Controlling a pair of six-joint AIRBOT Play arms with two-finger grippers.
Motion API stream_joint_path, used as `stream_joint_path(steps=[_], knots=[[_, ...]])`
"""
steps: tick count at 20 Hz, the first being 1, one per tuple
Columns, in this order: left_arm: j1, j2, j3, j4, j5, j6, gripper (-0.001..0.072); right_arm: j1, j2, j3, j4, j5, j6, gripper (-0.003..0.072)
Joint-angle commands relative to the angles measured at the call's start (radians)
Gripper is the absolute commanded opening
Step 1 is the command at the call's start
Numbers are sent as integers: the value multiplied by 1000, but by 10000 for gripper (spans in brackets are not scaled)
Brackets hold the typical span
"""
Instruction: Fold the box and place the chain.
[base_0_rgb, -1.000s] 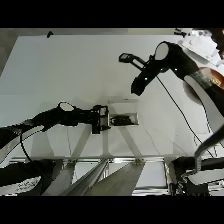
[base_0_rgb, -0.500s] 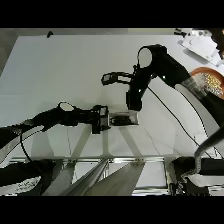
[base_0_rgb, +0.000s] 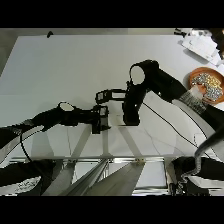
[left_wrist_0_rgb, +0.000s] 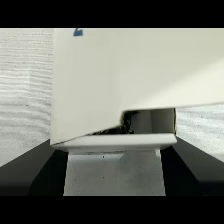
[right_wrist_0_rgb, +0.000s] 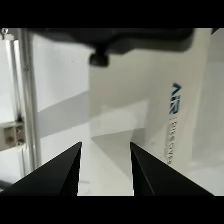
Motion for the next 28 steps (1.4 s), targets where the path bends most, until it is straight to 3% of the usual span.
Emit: stream_joint_path(steps=[1, 11, 15, 20, 23, 28], knots=[[0, 1, 0, 0, 0, 0, 456, 10, 35, -17, -17, -73, 6, 348], [0, 1, 0, 0, 0, 0, 456, 9, 75, -94, -54, -221, 6, 348], [0, 1, 0, 0, 0, 0, 456, 9, 104, -106, -15, -156, 5, 350], [0, 0, 0, 0, 0, 0, 456, -17, 176, -106, -11, -189, 3, 351], [0, 0, 0, 0, 0, 0, 456, -48, 186, -103, 46, -180, 2, 423], [0, 0, 0, 0, 0, 0, 456, -92, 186, -14, 71, -173, -30, 422]])
